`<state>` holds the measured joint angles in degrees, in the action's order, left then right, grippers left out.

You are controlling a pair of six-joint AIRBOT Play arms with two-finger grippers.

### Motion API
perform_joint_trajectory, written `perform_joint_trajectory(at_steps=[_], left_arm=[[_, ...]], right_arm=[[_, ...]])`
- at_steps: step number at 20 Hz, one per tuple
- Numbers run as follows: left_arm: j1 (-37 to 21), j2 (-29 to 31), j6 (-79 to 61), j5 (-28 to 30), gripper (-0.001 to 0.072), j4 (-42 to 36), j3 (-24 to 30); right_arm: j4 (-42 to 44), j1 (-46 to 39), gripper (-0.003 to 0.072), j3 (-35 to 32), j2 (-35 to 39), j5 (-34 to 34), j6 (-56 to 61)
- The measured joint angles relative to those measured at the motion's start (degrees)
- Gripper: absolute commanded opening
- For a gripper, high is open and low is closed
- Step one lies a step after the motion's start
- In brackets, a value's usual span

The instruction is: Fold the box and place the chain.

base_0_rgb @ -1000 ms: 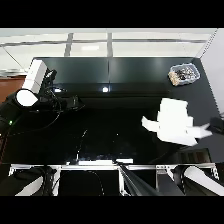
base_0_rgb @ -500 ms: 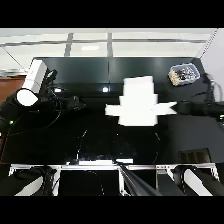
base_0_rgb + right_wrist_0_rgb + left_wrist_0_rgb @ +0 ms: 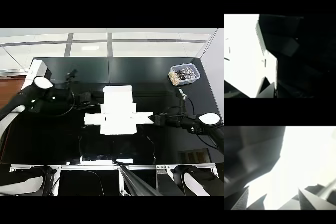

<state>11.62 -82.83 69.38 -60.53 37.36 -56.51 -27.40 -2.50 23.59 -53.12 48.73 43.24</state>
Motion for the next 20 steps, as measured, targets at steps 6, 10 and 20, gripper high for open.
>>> perform_joint_trajectory(at_steps=[6,10,20], left_arm=[[3.3,-13.79,-5.75,-6.12,0.0706,-5.99,-10.69],[4.31,-20.15,-11.41,-15.87,0.0477,-7.08,-16.02],[8.31,-23.69,-21.9,-27.32,0.0029,4.52,-21.49]], right_arm=[[0.22,1.05,0.0018,-0.59,0.04,0.57,-0.22],[0.26,1.18,0.0018,-0.68,0.04,1.03,-0.26],[0.42,1.18,0.0541,-0.68,0.04,1.53,-0.2]])
